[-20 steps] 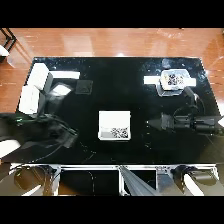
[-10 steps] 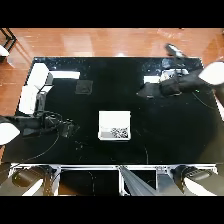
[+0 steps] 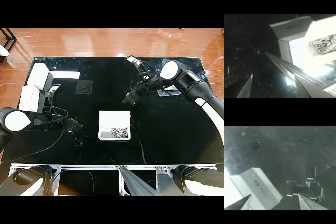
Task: Fold the box and place the chain.
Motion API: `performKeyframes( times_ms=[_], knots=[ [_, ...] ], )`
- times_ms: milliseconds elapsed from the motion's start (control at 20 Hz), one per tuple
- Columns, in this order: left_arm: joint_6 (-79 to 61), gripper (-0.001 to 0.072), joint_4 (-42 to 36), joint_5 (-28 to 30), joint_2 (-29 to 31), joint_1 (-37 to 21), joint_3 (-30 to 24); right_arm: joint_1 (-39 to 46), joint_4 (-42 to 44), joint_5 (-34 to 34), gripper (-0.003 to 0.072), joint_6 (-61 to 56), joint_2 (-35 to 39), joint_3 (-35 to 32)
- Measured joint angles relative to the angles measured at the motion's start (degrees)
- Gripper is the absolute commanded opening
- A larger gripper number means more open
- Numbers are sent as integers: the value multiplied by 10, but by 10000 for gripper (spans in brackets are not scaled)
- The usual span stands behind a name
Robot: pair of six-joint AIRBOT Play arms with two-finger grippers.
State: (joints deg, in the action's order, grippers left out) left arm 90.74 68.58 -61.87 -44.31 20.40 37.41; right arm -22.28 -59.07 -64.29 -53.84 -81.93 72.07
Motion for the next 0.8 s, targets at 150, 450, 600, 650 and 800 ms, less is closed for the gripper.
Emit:
performKeyframes(
  times_ms=[150,450,600,650,800],
  knots=[
    [-2,631,-2,3,-2,-1,0,-6,13,-12,703,24,-7,2],
    [-2,631,-3,4,-3,-1,0,-42,22,-40,703,39,-11,2],
    [-2,631,-4,4,-3,-1,0,-58,22,-54,704,41,-11,2],
    [-2,631,-4,4,-3,-1,0,-61,23,-65,704,43,-11,2],
    [-2,631,-5,3,-3,-1,0,-66,29,-109,703,50,-11,2]
  ],
)
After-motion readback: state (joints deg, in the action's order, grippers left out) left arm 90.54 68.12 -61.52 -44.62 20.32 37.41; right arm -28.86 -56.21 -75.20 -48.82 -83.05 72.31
